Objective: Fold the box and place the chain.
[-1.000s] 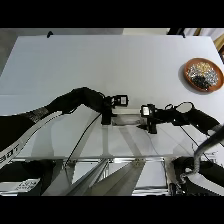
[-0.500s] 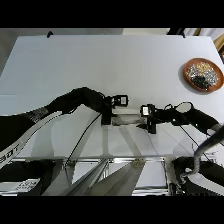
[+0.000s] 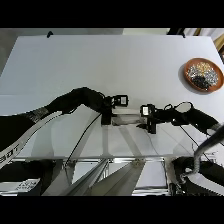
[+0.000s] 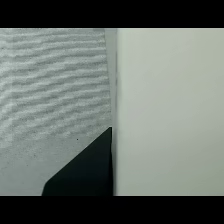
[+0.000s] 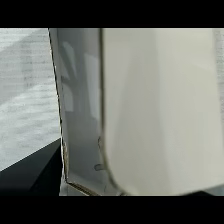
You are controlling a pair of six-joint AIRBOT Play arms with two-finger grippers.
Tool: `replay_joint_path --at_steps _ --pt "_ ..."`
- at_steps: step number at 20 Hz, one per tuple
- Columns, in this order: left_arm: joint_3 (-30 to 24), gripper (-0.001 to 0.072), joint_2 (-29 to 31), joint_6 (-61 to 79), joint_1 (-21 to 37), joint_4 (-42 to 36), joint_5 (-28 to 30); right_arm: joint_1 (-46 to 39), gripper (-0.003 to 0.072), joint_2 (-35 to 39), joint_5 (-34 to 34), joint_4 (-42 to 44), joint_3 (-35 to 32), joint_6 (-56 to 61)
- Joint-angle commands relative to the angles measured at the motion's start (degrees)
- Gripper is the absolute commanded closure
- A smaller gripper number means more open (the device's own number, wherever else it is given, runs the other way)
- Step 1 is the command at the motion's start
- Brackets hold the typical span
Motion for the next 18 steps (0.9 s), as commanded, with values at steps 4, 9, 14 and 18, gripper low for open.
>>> replay_joint_path --at_steps 4,9,14,18 --pt "0.0 0.0698 0.0 0.0 0.0 0.0 0.0 0.0 0.0288 0.0 1.9 0.0 0.0 0.0" --pt "0.0 0.0698 0.0 0.0 0.0 0.0 0.0 0.0 0.0288 0.0 1.9 0.0 0.0 0.0" --pt "0.0 0.0698 0.0 0.0 0.0 0.0 0.0 0.0 0.0288 0.0 1.9 0.0 0.0 0.0" --pt "0.0 0.0641 0.1 0.0 0.0 0.2 -0.7 0.0 0.0288 0.0 1.9 0.0 0.0 0.0"
